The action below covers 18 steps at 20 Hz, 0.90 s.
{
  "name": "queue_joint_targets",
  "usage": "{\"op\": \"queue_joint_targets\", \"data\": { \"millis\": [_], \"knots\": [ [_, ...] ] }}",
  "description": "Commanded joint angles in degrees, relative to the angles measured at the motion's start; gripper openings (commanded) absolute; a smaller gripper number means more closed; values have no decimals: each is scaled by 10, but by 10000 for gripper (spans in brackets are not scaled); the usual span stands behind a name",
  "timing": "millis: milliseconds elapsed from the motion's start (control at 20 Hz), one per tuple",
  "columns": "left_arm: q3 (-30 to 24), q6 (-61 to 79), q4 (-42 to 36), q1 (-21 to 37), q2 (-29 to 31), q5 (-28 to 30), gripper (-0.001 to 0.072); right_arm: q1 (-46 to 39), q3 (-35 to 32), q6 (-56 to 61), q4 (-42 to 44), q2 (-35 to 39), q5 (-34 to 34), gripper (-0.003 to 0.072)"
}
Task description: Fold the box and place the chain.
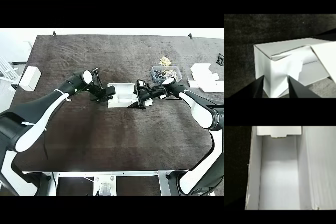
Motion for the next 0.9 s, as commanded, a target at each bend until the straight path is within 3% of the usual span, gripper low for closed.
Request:
{"op": "queue_joint_targets", "data": {
  "millis": [0,250,500,850],
  "knots": [
    [2,-19,39,-9,-2,5,348,0,0,0,0,0,0,591],
    [80,-55,127,-19,-39,-77,349,0,0,0,0,0,0,592],
    [167,-74,160,-26,-85,-157,349,0,0,0,0,0,0,592],
    [206,-78,200,-42,-112,-202,349,0,0,0,0,0,0,591]
  ]
}}
